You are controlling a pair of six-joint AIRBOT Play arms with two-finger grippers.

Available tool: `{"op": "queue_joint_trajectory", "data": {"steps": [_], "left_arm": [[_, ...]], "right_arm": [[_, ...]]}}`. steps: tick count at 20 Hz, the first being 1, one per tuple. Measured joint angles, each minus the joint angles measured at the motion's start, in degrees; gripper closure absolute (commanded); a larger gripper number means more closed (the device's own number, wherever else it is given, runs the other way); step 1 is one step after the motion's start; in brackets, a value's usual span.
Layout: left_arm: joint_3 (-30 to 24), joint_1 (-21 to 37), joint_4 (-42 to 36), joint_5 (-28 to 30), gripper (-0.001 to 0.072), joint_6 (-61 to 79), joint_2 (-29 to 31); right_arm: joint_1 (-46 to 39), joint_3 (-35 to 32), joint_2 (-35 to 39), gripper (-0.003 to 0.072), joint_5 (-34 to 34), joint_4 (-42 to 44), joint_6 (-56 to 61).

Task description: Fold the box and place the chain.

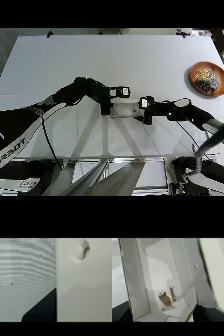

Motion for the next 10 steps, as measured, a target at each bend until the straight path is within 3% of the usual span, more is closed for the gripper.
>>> {"op": "queue_joint_trajectory", "data": {"steps": [10], "left_arm": [[0.0, -0.1, -0.2, -0.1, 0.0694, 0.0, 0.0]], "right_arm": [[-3.1, 0.0, -2.2, 0.0072, 2.3, 4.4, -3.6]]}}
